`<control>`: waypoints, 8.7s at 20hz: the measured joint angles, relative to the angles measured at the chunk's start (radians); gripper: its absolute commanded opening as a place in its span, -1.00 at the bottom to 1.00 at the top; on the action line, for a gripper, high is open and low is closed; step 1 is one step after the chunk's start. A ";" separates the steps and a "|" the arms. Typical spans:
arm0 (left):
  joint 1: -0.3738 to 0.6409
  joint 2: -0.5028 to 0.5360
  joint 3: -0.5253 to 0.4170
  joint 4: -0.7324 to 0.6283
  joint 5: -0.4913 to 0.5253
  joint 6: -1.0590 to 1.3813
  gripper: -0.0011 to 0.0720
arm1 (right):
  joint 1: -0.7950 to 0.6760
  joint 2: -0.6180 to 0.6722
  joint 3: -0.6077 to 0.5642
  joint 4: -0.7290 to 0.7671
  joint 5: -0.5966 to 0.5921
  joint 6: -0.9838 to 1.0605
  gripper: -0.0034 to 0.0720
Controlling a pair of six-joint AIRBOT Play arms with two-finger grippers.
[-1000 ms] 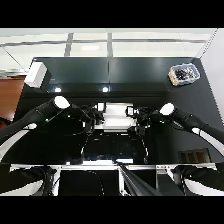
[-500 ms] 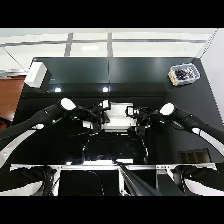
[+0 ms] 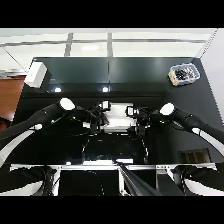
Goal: Fold the box and place the chain.
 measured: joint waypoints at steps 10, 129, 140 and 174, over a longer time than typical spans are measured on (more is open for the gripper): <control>0.343 0.267 -0.027 0.395 -0.157 -0.779 -0.90 | 0.000 0.000 0.000 0.000 0.000 0.000 -0.40; -0.239 -0.282 0.518 0.794 -0.412 -2.200 -0.90 | 0.015 0.088 0.003 0.081 0.027 0.265 -0.87; -0.239 -0.282 0.518 0.796 -0.414 -2.200 -0.90 | -0.550 0.276 0.004 -0.250 0.365 1.294 -0.87; -0.239 -0.282 0.518 0.796 -0.412 -2.200 -0.90 | -0.060 -0.023 0.309 -0.209 0.459 1.613 -0.14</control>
